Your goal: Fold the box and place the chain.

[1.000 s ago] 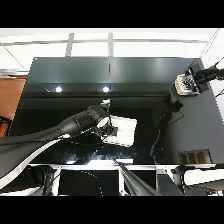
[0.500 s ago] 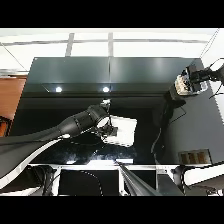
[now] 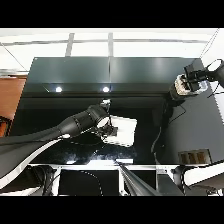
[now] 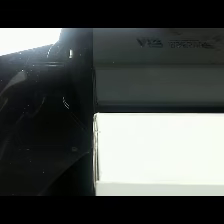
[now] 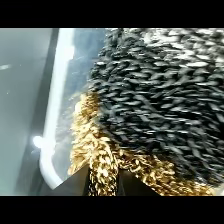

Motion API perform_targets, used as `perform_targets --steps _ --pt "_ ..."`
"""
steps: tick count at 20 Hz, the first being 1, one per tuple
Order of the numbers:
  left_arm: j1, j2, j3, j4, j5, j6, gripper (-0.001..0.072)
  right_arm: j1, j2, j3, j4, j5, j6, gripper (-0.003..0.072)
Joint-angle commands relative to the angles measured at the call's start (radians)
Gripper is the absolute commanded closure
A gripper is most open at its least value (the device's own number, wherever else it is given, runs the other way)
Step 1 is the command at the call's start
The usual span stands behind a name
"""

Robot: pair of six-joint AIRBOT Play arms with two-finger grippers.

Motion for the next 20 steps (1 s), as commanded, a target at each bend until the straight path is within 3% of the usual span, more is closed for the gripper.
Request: perform_targets --steps 1,8,15,20 --pt "0.000 0.000 0.000 0.000 0.000 0.000 0.0676 -0.002 0.003 0.045 0.022 0.058 -0.178 0.0671" --pt "0.000 0.000 0.000 0.000 0.000 0.000 0.0676 -0.009 0.172 0.159 0.023 0.220 -0.520 0.0675" --pt "0.000 0.000 0.000 0.000 0.000 0.000 0.0676 -0.009 0.531 0.161 0.093 0.233 -0.698 0.0676" --pt "0.000 0.000 0.000 0.000 0.002 0.000 0.0677 -0.009 0.667 0.161 0.174 0.227 -0.737 0.0676"
